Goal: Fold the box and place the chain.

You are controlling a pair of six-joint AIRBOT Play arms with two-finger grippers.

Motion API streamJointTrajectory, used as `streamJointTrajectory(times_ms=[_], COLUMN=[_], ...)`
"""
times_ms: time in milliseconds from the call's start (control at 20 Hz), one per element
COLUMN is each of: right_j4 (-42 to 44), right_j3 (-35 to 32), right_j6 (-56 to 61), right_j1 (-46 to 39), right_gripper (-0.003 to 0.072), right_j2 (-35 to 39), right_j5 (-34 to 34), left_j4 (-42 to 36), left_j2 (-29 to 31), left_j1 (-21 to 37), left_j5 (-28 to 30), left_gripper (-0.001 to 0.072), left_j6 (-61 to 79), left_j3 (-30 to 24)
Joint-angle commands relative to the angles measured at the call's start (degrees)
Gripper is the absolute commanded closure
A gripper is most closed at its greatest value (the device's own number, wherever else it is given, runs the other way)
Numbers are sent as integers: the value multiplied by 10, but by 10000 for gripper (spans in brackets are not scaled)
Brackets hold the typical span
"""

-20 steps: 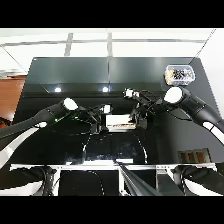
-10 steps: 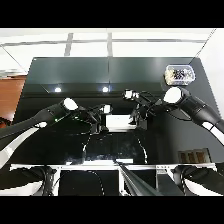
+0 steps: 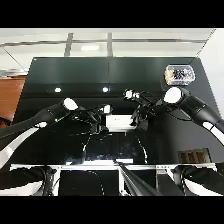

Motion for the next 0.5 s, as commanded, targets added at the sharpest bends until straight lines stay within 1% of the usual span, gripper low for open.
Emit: streamJointTrajectory(times_ms=[0,350,450], right_j4=[-11,-9,5], right_j3=[0,-4,-4], right_j6=[8,25,25], right_j1=[0,0,0], right_gripper=[352,353,353], right_j2=[0,-4,-3], right_j5=[5,6,11], left_j4=[0,0,0], left_j2=[0,0,0], left_j1=[0,0,0], left_j5=[0,0,-4], left_gripper=[308,309,309], left_j6=[0,-1,-3], left_j3=[0,0,0])
